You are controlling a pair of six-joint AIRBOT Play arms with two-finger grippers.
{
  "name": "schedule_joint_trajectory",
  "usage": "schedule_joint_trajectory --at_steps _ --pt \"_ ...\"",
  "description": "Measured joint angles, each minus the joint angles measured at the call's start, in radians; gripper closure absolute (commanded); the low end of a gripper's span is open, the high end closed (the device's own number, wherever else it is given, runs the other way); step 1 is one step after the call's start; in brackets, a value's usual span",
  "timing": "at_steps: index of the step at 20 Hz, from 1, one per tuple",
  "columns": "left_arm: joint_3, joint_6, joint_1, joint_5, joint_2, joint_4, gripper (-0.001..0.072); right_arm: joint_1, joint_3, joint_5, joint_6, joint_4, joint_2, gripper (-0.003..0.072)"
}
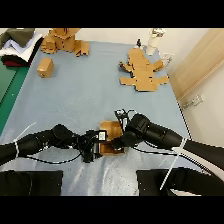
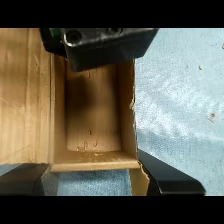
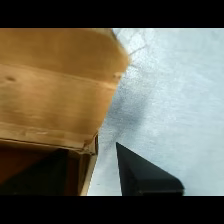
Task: Fold the box.
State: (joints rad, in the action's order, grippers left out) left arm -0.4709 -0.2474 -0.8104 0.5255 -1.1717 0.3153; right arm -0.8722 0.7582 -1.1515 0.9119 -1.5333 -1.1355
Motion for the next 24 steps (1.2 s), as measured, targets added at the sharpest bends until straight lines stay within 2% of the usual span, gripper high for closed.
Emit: schedule_joint_trajectory --at_steps 3,5,8,11,12,13,15,18,21,24 --pt "0.000 0.000 0.000 0.000 0.000 -0.001 0.0232 0.000 0.021 -0.008 -0.003 -0.003 0.048 0.0209" --pt "0.000 0.001 0.000 0.000 0.000 -0.001 0.0232 0.000 0.035 -0.055 -0.006 0.010 0.089 0.0222" --pt "0.000 0.001 0.000 0.000 0.000 -0.002 0.0232 0.009 0.046 -0.184 -0.027 0.106 0.140 0.0507" --pt "0.000 0.002 0.000 0.000 0.000 -0.002 0.0232 0.107 0.049 -0.216 -0.016 0.176 0.156 0.0638" --pt "0.000 0.002 0.000 0.000 0.000 -0.002 0.0232 0.167 0.048 -0.193 0.019 0.163 0.145 0.0684" --pt "0.000 0.002 0.000 0.000 0.000 -0.002 0.0232 0.230 0.048 -0.148 0.070 0.130 0.124 0.0686" --pt "0.000 0.002 0.000 0.000 0.000 -0.002 0.0232 0.376 0.047 -0.036 0.252 -0.051 0.050 0.0687" --pt "0.000 0.002 0.000 0.000 0.000 -0.002 0.0232 0.567 0.062 0.047 0.660 -0.531 -0.115 0.0687" --pt "0.000 0.003 0.000 -0.001 0.000 -0.002 0.0232 0.668 0.085 -0.007 0.993 -0.907 -0.248 0.0687" --pt "0.000 0.003 0.000 -0.001 0.000 -0.002 0.0232 0.697 0.090 -0.156 1.209 -1.100 -0.293 0.0688"
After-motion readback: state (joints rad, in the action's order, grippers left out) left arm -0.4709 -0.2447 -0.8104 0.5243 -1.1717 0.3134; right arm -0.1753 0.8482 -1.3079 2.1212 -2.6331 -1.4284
